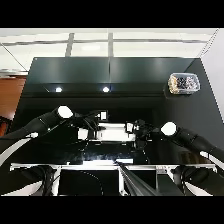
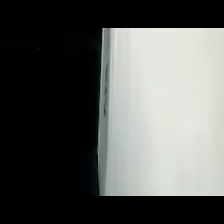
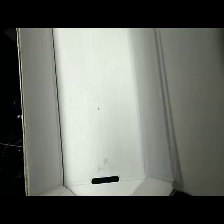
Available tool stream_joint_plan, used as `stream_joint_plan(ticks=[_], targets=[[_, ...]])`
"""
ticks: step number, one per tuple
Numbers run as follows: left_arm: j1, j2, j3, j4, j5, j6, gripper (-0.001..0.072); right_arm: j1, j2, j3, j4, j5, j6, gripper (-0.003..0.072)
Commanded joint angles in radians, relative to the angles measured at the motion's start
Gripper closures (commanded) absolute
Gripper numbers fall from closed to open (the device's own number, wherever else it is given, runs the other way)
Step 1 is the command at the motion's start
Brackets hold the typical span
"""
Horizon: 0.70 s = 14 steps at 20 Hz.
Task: Fold the box and place the chain.
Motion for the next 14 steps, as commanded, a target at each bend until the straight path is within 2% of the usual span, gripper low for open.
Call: stream_joint_plan(ticks=[1,4,5,6,9,10,12,13,14], targets=[[0.000,0.000,0.000,0.000,0.000,0.000,0.0683,0.005,-0.002,-0.001,-0.033,-0.007,0.015,0.0018],[0.000,0.000,0.000,0.000,0.000,0.000,0.0683,0.005,-0.002,-0.001,-0.033,-0.007,0.014,0.0019],[0.000,0.000,0.000,0.000,0.000,0.000,0.0683,0.005,-0.002,-0.001,-0.034,-0.007,0.014,0.0079],[0.000,0.000,0.000,0.000,0.000,0.000,0.0683,0.006,-0.002,-0.001,-0.036,-0.007,0.014,0.0212],[0.001,0.001,0.001,0.001,-0.026,-0.004,0.0670,0.006,-0.002,-0.001,-0.037,-0.007,0.014,0.0212],[0.001,0.004,0.001,0.005,-0.053,-0.023,0.0516,0.006,-0.002,-0.001,-0.037,-0.006,0.014,0.0213],[0.003,0.028,0.005,0.037,-0.082,-0.025,0.0142,0.006,-0.002,-0.001,-0.040,0.002,0.014,0.0212],[0.008,0.049,0.010,0.054,-0.087,-0.031,0.0063,0.006,-0.002,-0.001,-0.041,0.006,0.010,0.0213],[0.013,0.078,0.014,0.076,-0.086,-0.072,0.0061,0.006,-0.002,-0.001,-0.043,0.012,0.006,0.0213]])
